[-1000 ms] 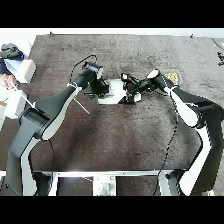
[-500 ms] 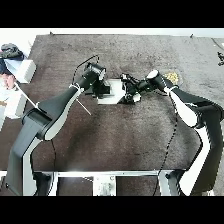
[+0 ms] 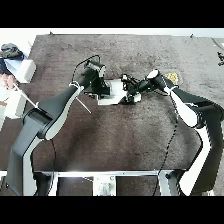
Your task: Fold the box and place the chain.
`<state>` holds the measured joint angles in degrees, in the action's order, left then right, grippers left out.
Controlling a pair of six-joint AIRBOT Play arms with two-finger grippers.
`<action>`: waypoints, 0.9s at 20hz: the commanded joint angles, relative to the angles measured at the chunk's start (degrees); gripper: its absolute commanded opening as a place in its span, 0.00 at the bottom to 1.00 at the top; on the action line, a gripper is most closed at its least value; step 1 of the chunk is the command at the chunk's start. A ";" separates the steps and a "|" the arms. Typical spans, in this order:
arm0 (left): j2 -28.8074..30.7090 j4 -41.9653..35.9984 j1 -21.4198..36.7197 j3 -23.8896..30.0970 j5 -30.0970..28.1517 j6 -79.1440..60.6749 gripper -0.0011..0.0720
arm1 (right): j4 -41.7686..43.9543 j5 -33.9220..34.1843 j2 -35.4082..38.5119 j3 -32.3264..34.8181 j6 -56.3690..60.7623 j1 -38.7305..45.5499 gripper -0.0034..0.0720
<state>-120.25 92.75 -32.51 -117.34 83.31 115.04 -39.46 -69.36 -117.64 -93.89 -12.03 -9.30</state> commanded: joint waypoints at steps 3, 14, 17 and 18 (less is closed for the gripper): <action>3.61 -2.23 0.13 -0.44 1.42 -10.51 0.99 | 0.04 0.15 0.00 -0.02 0.04 -0.02 0.66; 16.37 -0.79 4.22 7.28 -5.70 -18.40 0.99 | 0.02 0.17 0.00 -0.02 0.04 -0.02 0.66; 20.17 -8.52 6.88 13.68 -13.25 -24.94 0.99 | 0.02 0.17 0.00 -0.02 0.04 -0.04 0.66; 22.08 -13.25 8.09 16.72 -16.94 -28.70 0.99 | 0.02 0.15 0.00 -0.02 0.04 -0.02 0.66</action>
<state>-102.15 88.90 -26.85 -106.67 75.05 94.52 -39.46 -69.19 -117.64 -93.89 -12.03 -9.30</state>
